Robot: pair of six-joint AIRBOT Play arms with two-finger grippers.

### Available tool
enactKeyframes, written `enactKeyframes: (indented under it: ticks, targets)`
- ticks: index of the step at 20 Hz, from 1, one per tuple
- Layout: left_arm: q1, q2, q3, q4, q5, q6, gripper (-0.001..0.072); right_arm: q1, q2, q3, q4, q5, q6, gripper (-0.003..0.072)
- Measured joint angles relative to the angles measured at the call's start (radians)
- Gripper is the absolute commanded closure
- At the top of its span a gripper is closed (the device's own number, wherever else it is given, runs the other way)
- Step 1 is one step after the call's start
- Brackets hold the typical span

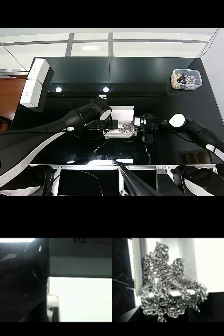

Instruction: Fold the box and place the chain.

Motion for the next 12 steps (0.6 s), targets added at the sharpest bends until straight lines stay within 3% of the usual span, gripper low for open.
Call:
enactKeyframes:
  ticks: [1,3,4,5,8,12]
  targets:
    - [0.0,0.0,0.0,0.0,0.0,0.0,0.0676,0.003,-0.002,0.0,0.002,-0.006,-0.001,-0.0034]
    - [0.0,0.0,0.0,0.0,0.0,0.0,0.0677,0.005,-0.004,0.0,0.002,-0.013,-0.002,0.0284]
    - [0.0,0.0,0.0,0.0,0.0,0.0,0.0677,0.005,-0.005,0.0,0.003,-0.014,0.004,0.0291]
    - [0.0,0.0,0.0,0.0,0.0,0.0,0.0676,0.006,-0.005,0.0,0.003,-0.016,0.008,0.0425]
    - [0.0,0.0,0.0,0.001,-0.004,0.0,0.0677,0.006,-0.005,0.0,0.003,-0.013,0.033,0.0664]
    - [0.0,0.0,0.0,0.001,-0.003,0.0,0.0677,0.006,0.022,0.001,-0.037,-0.005,0.139,0.0673]
